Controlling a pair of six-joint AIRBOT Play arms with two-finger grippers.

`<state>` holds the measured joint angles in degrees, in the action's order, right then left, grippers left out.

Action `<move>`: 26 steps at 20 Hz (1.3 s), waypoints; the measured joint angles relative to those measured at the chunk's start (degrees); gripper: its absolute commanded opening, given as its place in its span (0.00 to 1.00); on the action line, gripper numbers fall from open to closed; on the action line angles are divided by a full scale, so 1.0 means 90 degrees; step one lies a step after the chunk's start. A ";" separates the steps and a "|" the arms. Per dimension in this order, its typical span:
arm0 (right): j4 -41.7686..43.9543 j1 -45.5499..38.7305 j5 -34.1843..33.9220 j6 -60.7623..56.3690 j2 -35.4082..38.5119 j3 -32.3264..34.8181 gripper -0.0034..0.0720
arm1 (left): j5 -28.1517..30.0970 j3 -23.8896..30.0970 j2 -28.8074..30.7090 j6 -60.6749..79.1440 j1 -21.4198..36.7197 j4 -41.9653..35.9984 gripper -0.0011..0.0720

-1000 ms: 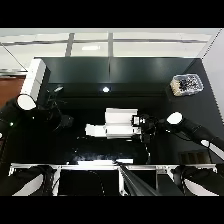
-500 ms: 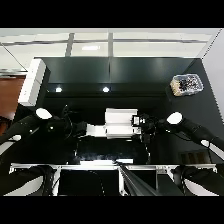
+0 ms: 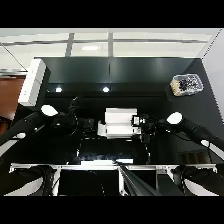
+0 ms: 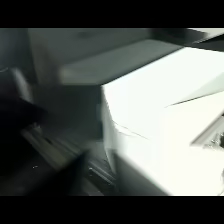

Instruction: Fold the box and place the chain.

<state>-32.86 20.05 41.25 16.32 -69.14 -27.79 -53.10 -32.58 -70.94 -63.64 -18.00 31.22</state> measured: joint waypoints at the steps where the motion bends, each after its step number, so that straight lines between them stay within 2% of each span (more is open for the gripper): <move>1: 0.0000 0.0000 0.0000 0.0000 0.0000 0.0000 0.61 | -0.0027 -0.0080 0.0000 0.0053 -0.0005 -0.0002 0.90; 7: 0.0000 0.0000 0.0000 0.0000 0.0000 0.0000 0.61 | -0.0243 -0.0449 0.0000 0.0185 -0.0097 -0.0019 0.90; 10: 0.0000 0.0000 0.0000 -0.0002 0.0000 0.0000 0.61 | -0.0260 -0.0617 0.0000 0.0080 -0.0357 0.0053 0.90; 14: 0.0000 0.0000 -0.0002 -0.0002 0.0000 0.0000 0.61 | -0.0136 -0.0862 0.0000 -0.0724 -0.0855 0.0583 0.89; 17: 0.0002 0.0000 -0.0029 -0.0002 0.0000 0.0000 0.61 | 0.0015 -0.1010 -0.0002 -0.1132 -0.1183 0.0775 0.86; 19: 0.0005 0.0000 -0.0046 -0.0002 0.0000 0.0000 0.61 | 0.0068 -0.1061 -0.0002 -0.1277 -0.1324 0.0860 0.71; 26: 0.0005 0.0000 -0.0066 -0.0007 0.0000 0.0000 0.61 | 0.0299 -0.1124 -0.0002 -0.1831 -0.1513 0.0998 0.70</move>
<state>-32.82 20.05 40.66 16.25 -69.14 -27.79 -50.41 -42.70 -70.96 -80.12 -31.62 40.21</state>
